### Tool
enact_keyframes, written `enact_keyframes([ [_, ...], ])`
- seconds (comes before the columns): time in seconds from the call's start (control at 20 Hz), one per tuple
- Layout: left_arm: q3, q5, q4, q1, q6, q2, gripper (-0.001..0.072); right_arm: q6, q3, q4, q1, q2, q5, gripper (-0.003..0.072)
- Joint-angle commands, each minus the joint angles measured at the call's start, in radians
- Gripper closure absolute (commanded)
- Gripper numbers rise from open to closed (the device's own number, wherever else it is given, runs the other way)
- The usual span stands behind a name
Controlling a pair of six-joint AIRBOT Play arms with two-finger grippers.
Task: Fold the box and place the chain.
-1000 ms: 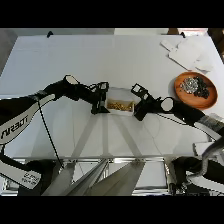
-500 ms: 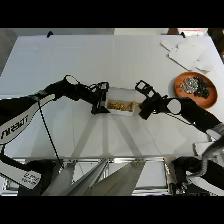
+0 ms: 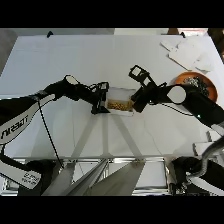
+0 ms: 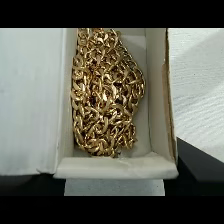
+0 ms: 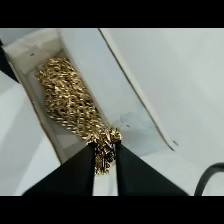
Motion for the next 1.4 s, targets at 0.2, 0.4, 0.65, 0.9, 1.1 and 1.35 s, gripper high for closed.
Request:
enact_keyframes([
  [0.2,0.0,0.0,0.0,0.0,0.0,0.0,0.05,0.078,0.201,-0.013,0.025,-0.138,0.324,0.0411],
  [0.4,0.0,0.0,0.0,0.0,0.0,0.0,0.05,0.118,0.38,-0.033,0.011,-0.145,0.33,0.0412],
  [0.65,0.0,0.0,0.0,0.0,0.0,0.0,0.05,0.268,0.546,-0.05,-0.051,-0.263,0.293,0.0412],
  [0.9,0.0,0.0,0.0,0.0,0.0,0.0,0.05,0.28,0.581,0.024,-0.051,-0.448,0.423,0.0365],
  [1.1,0.0,0.0,0.0,0.0,0.0,0.0,0.05,0.076,0.581,0.086,-0.026,-0.471,0.537,0.0331],
  [1.35,0.0,0.0,0.0,0.0,0.0,0.0,0.05,-0.041,0.579,0.089,0.037,-0.468,0.485,0.0278],
])
